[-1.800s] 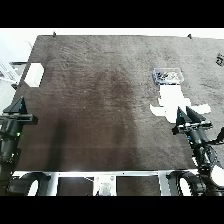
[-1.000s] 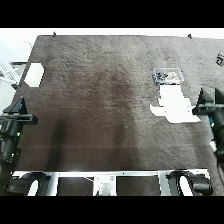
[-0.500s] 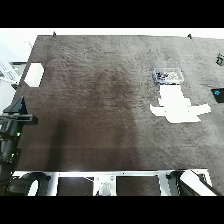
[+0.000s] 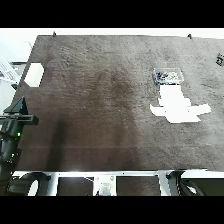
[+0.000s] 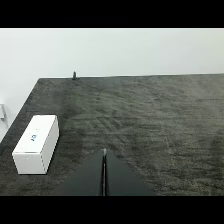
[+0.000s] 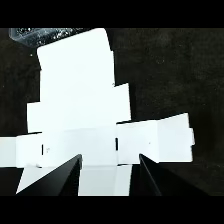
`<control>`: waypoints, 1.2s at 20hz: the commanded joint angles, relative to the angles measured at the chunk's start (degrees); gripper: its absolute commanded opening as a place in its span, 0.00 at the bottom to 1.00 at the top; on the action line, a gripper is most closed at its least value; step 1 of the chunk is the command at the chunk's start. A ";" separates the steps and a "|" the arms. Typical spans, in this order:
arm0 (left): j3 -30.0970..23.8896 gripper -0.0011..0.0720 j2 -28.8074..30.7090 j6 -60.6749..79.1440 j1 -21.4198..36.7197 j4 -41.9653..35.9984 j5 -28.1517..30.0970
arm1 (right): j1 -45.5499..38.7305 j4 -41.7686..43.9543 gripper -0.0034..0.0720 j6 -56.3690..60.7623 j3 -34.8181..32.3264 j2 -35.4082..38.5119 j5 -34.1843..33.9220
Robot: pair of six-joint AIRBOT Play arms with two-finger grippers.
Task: Fold the box and place the chain.
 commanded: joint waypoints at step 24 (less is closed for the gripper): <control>0.00 0.04 0.00 0.02 -0.02 0.02 -0.02 | 6.95 -7.23 0.65 4.92 25.83 -33.03 14.91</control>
